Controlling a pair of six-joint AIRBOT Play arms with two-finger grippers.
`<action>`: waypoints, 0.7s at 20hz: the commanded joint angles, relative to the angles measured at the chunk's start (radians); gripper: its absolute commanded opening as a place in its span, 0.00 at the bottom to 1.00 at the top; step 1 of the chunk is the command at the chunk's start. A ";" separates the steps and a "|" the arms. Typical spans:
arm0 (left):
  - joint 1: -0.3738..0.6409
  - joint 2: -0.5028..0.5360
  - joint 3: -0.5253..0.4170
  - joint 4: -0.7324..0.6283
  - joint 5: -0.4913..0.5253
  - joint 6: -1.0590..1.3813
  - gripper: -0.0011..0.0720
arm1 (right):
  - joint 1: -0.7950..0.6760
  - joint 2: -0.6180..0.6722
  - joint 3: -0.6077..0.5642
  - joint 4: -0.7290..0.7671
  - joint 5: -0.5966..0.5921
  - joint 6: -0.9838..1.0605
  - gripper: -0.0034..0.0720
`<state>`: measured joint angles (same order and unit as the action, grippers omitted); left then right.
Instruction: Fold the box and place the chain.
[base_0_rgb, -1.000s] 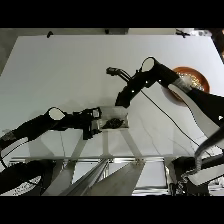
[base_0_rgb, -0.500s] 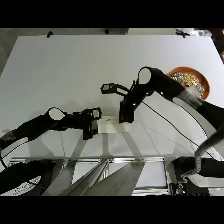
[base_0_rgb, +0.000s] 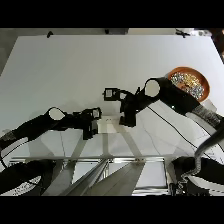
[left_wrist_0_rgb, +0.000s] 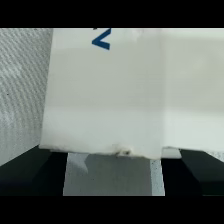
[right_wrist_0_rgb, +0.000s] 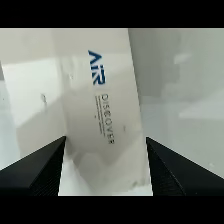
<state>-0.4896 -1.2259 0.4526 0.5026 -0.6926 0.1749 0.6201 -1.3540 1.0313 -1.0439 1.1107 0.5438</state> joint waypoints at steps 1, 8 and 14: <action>0.000 0.000 0.000 0.000 0.000 0.000 0.38 | 0.055 0.007 -0.011 0.005 -0.056 -0.047 0.82; 0.000 0.000 0.000 0.000 0.000 0.000 0.38 | 0.087 0.007 -0.011 0.024 -0.051 -0.051 0.77; 0.000 0.000 0.000 0.000 0.000 0.000 0.38 | 0.087 -0.011 -0.011 0.048 -0.056 -0.051 0.64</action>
<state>-0.4896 -1.2259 0.4526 0.5026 -0.6926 0.1749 0.7059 -1.3544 1.0206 -1.0019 1.0561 0.4927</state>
